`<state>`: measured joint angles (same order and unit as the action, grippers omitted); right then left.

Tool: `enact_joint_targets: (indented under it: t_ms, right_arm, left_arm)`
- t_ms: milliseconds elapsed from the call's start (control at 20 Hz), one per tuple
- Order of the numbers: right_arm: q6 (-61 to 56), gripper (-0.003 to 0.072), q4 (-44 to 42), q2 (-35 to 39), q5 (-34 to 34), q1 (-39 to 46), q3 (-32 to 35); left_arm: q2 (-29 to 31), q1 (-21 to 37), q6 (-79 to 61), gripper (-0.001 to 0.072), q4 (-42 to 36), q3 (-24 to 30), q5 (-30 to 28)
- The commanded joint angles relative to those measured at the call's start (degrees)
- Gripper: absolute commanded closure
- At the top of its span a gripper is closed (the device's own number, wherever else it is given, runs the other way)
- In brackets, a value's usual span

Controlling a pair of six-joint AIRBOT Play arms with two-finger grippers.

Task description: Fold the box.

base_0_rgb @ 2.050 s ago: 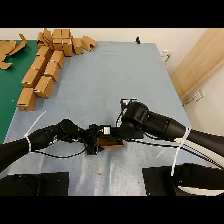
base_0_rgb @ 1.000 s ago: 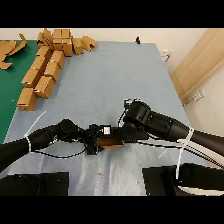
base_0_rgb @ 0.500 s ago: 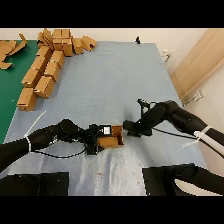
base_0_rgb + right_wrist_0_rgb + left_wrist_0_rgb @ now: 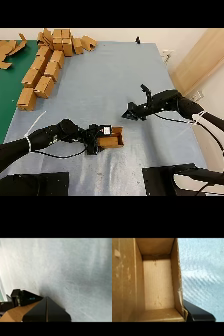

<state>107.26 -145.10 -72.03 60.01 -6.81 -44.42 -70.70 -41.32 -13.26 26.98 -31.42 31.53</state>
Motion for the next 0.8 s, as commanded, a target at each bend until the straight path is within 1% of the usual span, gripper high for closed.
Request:
enact_joint_targets:
  t_ms: [0, 150, 200, 300, 450, 550, 600, 750]
  right_arm:
    - [8.6, 0.0686, -4.3, -1.5, 3.5, 0.7, -0.8]
    - [19.7, 0.0686, -9.7, -3.7, 11.6, 0.6, -0.7]
    - [23.0, 0.0686, -11.2, -4.2, 13.2, 0.1, -0.7]
    - [26.9, 0.0685, -12.2, -4.3, 14.7, -2.1, -0.6]
    - [30.7, 0.0685, -12.3, -4.3, 15.3, -6.8, -0.6]
    - [34.2, 0.0683, -12.2, -4.1, 14.7, -10.5, 0.1]
    - [36.1, 0.0683, -12.2, -3.9, 13.3, -12.1, 1.0]
    - [40.7, 0.0682, -11.4, -1.2, 5.6, -16.3, 5.2]
  left_arm:
    - [0.0, 0.0, 0.0, 0.01, 0.0, -0.1, 0.0]
    - [0.0, 0.0, 0.0, 0.01, 0.0, -0.1, 0.0]
    - [0.0, 0.0, 0.0, 0.01, 0.0, -0.1, 0.0]
    - [0.0, 0.0, 0.0, 0.01, 0.0, -0.1, 0.0]
    - [0.0, 0.0, 0.0, 0.01, 0.0, -0.1, 0.0]
    - [0.0, 0.0, 0.0, 0.01, 0.0, -0.1, 0.0]
    - [0.0, 0.0, 0.0, 0.01, 0.0, -0.1, 0.0]
    - [0.0, 0.0, 0.0, 0.01, 0.0, -0.1, 0.0]
